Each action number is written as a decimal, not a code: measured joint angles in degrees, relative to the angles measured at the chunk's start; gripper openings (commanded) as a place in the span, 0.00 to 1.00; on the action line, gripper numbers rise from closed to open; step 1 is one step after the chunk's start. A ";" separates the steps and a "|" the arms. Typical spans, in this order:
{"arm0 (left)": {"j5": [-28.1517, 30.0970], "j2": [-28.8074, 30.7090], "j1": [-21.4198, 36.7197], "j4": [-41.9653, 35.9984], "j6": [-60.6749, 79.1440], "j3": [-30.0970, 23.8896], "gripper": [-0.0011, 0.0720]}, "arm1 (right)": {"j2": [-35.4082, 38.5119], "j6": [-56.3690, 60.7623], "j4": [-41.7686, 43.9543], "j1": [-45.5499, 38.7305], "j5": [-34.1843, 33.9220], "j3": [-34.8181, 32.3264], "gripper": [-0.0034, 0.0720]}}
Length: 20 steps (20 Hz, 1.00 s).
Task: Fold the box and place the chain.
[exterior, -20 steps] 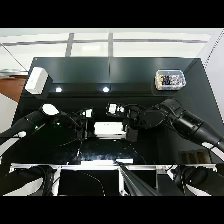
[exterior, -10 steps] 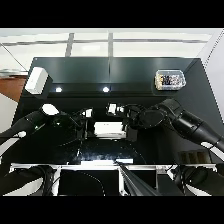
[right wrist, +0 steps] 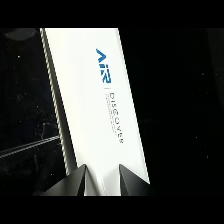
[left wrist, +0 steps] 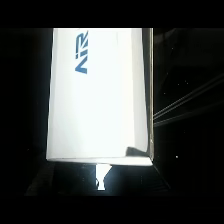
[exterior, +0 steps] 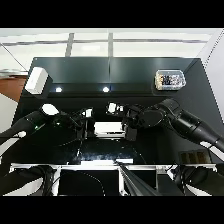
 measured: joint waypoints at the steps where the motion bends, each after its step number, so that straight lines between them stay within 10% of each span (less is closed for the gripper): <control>1: 0.00 -0.02 0.00 0.00 0.00 0.00 0.48 | -0.04 0.00 0.00 0.00 -0.02 0.00 0.36; 20: 0.00 -0.02 0.00 0.00 -0.02 0.00 0.49 | -1.84 1.66 0.37 0.00 0.07 0.00 0.36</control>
